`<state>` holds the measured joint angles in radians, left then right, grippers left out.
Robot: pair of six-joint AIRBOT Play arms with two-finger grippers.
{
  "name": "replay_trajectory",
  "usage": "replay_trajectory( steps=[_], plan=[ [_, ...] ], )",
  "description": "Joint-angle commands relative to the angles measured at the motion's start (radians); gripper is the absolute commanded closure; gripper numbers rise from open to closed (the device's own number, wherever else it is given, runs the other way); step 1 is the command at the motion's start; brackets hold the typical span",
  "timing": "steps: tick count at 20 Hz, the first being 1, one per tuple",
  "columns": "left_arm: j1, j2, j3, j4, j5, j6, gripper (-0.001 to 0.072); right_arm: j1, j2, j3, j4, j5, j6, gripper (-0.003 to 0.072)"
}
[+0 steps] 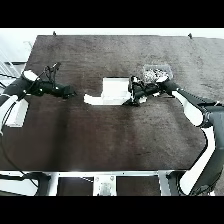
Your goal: Fold the box and place the chain.
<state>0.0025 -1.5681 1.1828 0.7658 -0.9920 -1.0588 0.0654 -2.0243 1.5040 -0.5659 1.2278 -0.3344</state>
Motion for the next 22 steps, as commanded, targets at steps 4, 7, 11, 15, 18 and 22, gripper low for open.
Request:
replay_trajectory(
  steps=[4,7,11,15,18,22],
  plan=[
    [0.008,-0.095,-0.003,-0.057,-0.034,-0.044,0.0692,0.001,0.0,0.0,0.0,0.0,0.0,0.0134],
    [0.007,-0.109,-0.003,-0.066,-0.01,-0.044,0.0691,0.001,0.0,0.0,0.0,0.0,0.0,0.0134],
    [-0.009,-0.111,-0.003,-0.075,0.066,-0.045,0.0691,0.001,0.0,0.0,0.0,0.0,0.0,0.0134],
    [-0.05,-0.111,-0.003,-0.103,0.12,-0.045,0.069,0.001,0.0,0.0,0.0,0.0,0.0,0.0134],
    [-0.069,-0.135,-0.004,-0.106,0.15,-0.079,0.0691,0.001,0.0,0.0,0.0,0.0,0.0,0.0134],
    [-0.069,-0.188,-0.003,-0.156,0.125,-0.068,0.069,0.001,0.0,0.0,0.0,0.0,0.0,0.0134]
  ],
)
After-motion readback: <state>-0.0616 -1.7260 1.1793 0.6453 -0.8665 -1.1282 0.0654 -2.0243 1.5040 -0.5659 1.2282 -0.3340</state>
